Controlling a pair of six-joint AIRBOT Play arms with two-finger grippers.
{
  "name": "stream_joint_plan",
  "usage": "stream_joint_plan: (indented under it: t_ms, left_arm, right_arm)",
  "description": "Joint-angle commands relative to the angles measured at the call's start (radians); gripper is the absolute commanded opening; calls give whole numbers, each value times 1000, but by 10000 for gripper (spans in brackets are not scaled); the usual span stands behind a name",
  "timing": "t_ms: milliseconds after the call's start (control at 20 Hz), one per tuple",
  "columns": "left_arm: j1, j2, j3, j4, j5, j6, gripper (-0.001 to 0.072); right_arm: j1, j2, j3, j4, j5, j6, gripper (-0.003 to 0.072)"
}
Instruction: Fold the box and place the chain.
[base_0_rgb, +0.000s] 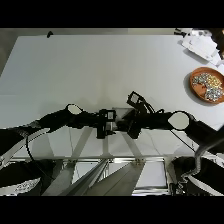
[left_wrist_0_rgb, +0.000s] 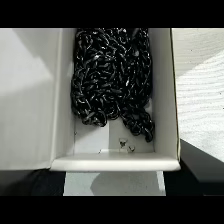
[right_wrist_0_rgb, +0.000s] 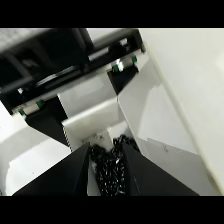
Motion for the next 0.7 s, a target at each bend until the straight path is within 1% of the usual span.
stream_joint_plan:
  t_ms: [0,50,200,250,350,400,500,600,650]
  left_arm:
    - [0,0,0,0,0,0,279]
    - [0,0,0,0,0,0,279]
    - [0,0,0,0,0,0,279]
    - [0,0,0,0,0,0,279]
    - [0,0,0,0,0,0,279]
    - [0,0,0,0,0,0,279]
    - [0,0,0,0,0,0,279]
    - [0,0,0,0,0,0,279]
    - [0,0,0,0,0,0,279]
  right_arm:
    - [-24,92,36,-34,26,33,71]
    - [-57,125,60,-79,48,87,20]
    - [-219,179,154,-244,154,294,7]
    - [-276,178,183,-270,182,332,6]
    - [-359,153,216,-283,192,364,6]
    - [-381,123,223,-283,194,364,3]
    - [-390,16,240,-282,221,350,3]
    - [-385,-130,282,-233,294,298,3]
    - [-385,-209,319,-190,361,286,3]
